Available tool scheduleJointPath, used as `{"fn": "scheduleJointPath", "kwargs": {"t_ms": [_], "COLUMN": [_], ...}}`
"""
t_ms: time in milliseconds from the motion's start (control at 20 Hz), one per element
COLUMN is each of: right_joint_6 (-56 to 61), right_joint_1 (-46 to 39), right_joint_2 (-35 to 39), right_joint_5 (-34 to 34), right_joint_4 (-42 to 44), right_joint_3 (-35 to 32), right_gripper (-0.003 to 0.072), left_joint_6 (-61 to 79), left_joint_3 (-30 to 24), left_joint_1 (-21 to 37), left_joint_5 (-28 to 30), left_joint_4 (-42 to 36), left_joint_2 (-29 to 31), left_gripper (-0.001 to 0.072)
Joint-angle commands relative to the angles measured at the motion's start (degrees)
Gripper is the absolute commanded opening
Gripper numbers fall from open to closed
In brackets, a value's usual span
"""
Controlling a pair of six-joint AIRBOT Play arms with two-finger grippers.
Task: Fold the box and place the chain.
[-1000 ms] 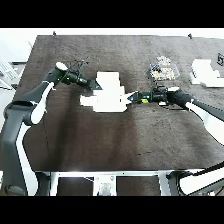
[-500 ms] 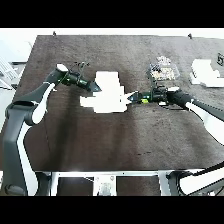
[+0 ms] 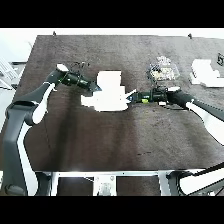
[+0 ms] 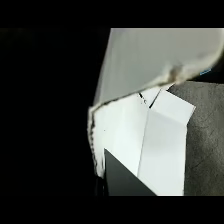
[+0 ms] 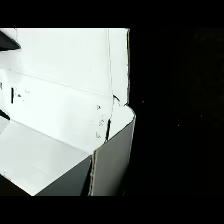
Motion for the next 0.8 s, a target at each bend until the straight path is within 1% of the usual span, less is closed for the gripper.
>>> {"fn": "scheduleJointPath", "kwargs": {"t_ms": [0, 100, 200, 300, 400, 600, 650, 750], "right_joint_6": [-1.9, -1.9, -1.9, -1.9, -1.9, -1.7, -1.9, -2.1], "right_joint_1": [-1.2, -4.2, -8.3, -12.5, -15.4, -16.3, -16.1, -16.1], "right_joint_2": [1.9, 4.9, 8.8, 12.6, 15.3, 16.1, 16.0, 16.0], "right_joint_5": [0.7, 2.2, 3.7, 4.2, 4.3, 5.2, 4.9, 4.7], "right_joint_4": [-0.3, -0.4, -0.4, -0.2, -0.2, -0.2, -0.1, 0.3], "right_joint_3": [0.0, 0.0, 0.0, -0.3, -0.7, -1.5, -2.0, -3.1], "right_gripper": [0.0299, 0.0298, 0.0298, 0.0298, 0.0298, 0.0298, 0.0298, 0.0298], "left_joint_6": [5.0, 8.5, 15.2, 22.6, 29.4, 35.7, 37.7, 42.6], "left_joint_3": [0.0, 0.0, 0.0, 0.0, 0.0, -0.1, -0.1, -0.3], "left_joint_1": [0.0, 0.0, 0.0, 0.0, 0.0, -0.4, -0.8, -1.9], "left_joint_5": [-1.1, -2.3, -4.6, -6.0, -5.8, -4.5, -5.9, -6.6], "left_joint_4": [-3.4, -3.5, -4.8, -8.3, -11.6, -12.2, -11.6, -9.7], "left_joint_2": [0.0, 0.0, 0.0, 0.0, 0.0, 0.0, 0.0, 0.0], "left_gripper": [0.0020, 0.0020, 0.0019, 0.0018, 0.0016, 0.0015, 0.0015, 0.0015]}}
